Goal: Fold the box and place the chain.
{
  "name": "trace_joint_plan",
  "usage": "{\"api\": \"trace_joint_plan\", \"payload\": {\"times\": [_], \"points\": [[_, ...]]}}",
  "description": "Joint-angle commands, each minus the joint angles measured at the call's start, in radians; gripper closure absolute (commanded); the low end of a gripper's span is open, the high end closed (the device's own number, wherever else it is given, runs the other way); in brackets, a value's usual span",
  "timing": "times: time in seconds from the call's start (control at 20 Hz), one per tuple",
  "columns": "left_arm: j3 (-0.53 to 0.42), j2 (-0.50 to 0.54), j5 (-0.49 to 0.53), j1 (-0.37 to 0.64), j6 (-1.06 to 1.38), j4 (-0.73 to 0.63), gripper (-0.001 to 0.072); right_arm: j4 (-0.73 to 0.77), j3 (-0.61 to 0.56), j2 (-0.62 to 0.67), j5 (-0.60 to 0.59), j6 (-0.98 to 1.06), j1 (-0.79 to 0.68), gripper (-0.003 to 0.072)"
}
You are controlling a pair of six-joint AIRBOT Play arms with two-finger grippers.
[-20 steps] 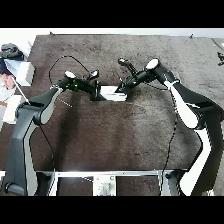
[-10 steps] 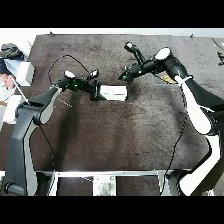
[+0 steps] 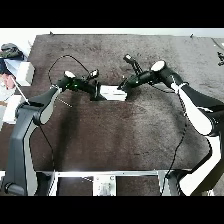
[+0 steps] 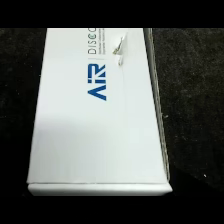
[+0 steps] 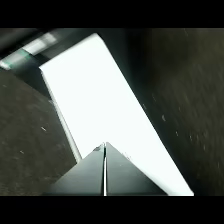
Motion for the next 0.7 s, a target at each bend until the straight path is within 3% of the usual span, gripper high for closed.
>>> {"api": "trace_joint_plan", "payload": {"times": [0.0, 0.4, 0.65], "points": [[0.000, 0.000, 0.000, 0.000, 0.001, 0.000, 0.0194, -0.003, -0.068, 0.001, -0.023, -0.003, 0.002, 0.0673], [0.000, 0.001, 0.000, 0.000, 0.001, 0.000, 0.0195, -0.053, -0.086, 0.031, -0.087, 0.031, -0.001, 0.0673], [0.000, 0.000, 0.002, 0.000, 0.001, 0.000, 0.0194, 0.008, -0.089, 0.262, -0.153, 0.031, -0.001, 0.0674]]}}
